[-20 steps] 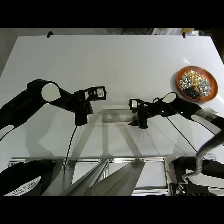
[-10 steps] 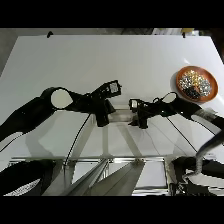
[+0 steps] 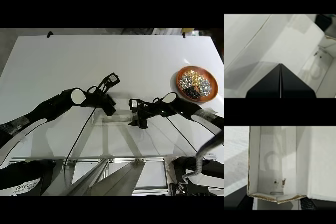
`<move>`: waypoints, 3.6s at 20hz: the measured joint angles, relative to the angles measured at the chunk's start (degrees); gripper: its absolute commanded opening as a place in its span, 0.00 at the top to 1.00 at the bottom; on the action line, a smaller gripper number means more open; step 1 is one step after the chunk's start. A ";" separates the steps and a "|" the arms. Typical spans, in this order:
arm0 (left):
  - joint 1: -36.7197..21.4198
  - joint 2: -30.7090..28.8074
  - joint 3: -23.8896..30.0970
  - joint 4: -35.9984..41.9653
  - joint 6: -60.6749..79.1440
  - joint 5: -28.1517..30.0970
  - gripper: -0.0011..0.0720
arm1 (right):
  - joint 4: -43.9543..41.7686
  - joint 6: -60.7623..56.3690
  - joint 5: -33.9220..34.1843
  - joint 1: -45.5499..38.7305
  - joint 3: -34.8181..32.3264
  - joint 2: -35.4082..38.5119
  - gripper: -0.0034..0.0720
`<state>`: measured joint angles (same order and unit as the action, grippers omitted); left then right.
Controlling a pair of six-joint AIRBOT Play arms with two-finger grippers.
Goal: Fold the box and place the chain.
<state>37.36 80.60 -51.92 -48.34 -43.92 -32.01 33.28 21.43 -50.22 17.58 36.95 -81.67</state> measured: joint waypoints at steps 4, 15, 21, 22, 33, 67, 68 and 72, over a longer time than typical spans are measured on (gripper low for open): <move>-0.15 1.27 0.00 0.00 -1.79 1.01 0.98 | 0.00 -0.02 0.00 0.00 0.00 0.00 0.51; -0.31 -6.91 0.02 -9.44 -3.80 -11.47 0.98 | 0.22 0.20 0.00 0.02 0.00 0.00 0.51; -0.31 -12.09 0.09 -18.86 -4.90 -23.76 0.98 | 0.15 0.07 0.00 0.02 0.00 0.00 0.51; -0.28 -12.11 0.20 -19.50 -4.57 -24.90 0.98 | 0.15 0.07 0.00 0.02 0.00 0.00 0.51; -4.76 -9.42 6.71 -20.28 7.37 -25.29 0.61 | 0.13 0.07 0.00 0.02 0.00 0.00 0.51; -0.98 -3.65 8.63 -2.36 33.86 -6.36 0.76 | -0.02 -0.04 0.04 0.02 0.00 0.00 0.51; -0.72 -3.32 8.63 -1.99 33.86 -6.10 0.66 | -0.02 -0.02 0.04 0.02 -0.02 0.00 0.51; -0.02 -2.29 8.61 -1.20 33.62 -5.95 0.50 | 0.04 0.02 0.04 0.02 -0.02 0.00 0.51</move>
<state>37.34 78.30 -43.31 -49.54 -10.31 -37.95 33.32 21.45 -50.17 17.61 36.93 -81.67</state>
